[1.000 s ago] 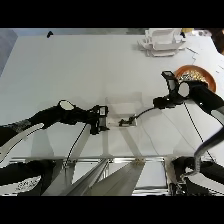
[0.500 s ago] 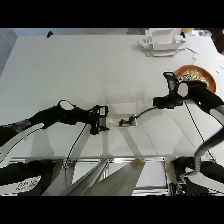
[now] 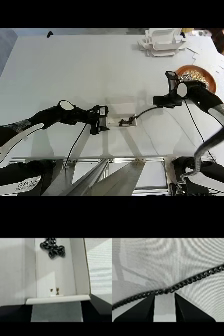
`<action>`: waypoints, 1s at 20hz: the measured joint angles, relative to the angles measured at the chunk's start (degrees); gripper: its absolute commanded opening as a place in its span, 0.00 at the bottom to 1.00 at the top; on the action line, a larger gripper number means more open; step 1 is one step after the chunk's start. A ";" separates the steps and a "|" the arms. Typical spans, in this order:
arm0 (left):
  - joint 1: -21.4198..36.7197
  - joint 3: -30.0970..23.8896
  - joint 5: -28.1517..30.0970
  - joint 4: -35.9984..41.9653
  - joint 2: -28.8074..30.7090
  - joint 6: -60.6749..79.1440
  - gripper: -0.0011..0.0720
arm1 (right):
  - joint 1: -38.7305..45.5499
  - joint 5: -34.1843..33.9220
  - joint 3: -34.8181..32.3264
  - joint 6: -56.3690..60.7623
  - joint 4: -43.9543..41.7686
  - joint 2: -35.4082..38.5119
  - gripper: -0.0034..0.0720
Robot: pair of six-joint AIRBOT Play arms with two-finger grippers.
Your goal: Fold the box and place the chain.
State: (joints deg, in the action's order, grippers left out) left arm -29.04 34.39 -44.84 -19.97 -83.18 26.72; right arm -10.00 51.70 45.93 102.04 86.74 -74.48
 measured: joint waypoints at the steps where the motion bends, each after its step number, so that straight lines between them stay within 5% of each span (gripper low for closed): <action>1: 0.00 0.00 0.02 0.00 0.00 0.00 0.39 | 0.00 -0.04 0.02 0.13 0.04 -0.33 0.42; 6: 0.00 0.00 0.02 0.00 0.00 0.00 0.39 | 0.00 0.31 0.04 0.50 0.02 -2.34 0.41; 9: 0.00 0.00 0.02 0.00 0.00 0.00 0.39 | 0.00 0.57 0.13 0.59 -0.20 -3.15 0.22; 10: 0.00 0.00 0.02 0.00 0.00 0.00 0.39 | -0.02 -0.33 0.09 0.46 -0.15 -3.41 0.07; 20: 0.00 0.00 0.00 -0.02 0.02 0.00 0.39 | 0.00 2.54 0.00 -6.16 0.11 3.78 0.07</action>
State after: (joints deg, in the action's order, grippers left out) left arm -29.04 34.39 -44.84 -19.99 -83.15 26.72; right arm -10.00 54.24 45.93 95.88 86.85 -70.70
